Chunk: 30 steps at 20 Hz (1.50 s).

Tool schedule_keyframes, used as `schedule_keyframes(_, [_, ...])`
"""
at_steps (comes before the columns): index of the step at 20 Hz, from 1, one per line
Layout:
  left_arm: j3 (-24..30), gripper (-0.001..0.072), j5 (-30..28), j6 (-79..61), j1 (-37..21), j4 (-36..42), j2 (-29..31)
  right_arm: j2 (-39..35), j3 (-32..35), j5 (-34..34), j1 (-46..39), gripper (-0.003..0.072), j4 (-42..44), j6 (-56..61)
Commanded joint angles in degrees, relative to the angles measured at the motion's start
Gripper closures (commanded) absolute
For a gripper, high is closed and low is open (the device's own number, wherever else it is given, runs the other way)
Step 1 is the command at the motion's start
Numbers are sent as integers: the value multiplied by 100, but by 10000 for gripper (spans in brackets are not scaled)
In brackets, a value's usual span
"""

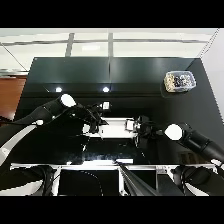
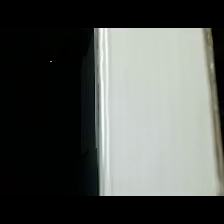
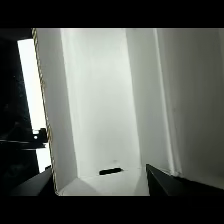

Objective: Fold the box and place the chain.

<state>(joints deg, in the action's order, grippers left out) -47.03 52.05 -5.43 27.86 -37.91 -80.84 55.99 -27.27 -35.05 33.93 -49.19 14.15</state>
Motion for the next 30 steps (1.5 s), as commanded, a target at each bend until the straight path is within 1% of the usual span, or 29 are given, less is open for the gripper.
schedule_keyframes(1, [2, 686, -33, -15, 2, -2, -2, -59, -264, -96, -149, 65, -492, 22])
schedule_keyframes(3, [2, 686, -72, -15, 2, -2, -2, -59, -343, -72, -339, 65, -483, 39])
schedule_keyframes(5, [2, 686, -81, -15, 2, -2, -2, -59, -343, -205, -551, 65, -468, 61])
schedule_keyframes(7, [2, 686, -85, -17, 2, -2, -2, -52, -343, -236, -647, 65, -304, 20])
schedule_keyframes(14, [-2, 686, -111, -42, 2, -2, -2, 354, -343, -387, -697, 65, 1008, -1073])
schedule_keyframes(17, [-2, 686, -116, -42, 2, -2, -2, 529, -341, -780, -876, 65, 1436, -1414])
schedule_keyframes(20, [-2, 685, -223, -39, 2, -2, -2, 813, -284, -828, -883, 66, 1770, -1893])
schedule_keyframes(24, [-2, 685, -243, -37, 2, 0, -2, 1259, -243, -748, -883, 65, 1803, -2741])
schedule_keyframes(27, [-2, 685, -229, -35, 2, 0, -2, 1486, -243, -673, -881, 66, 1808, -2815])
schedule_keyframes(30, [-2, 685, -223, -35, 2, 0, -2, 1488, -243, -616, -881, 66, 1812, -2811])
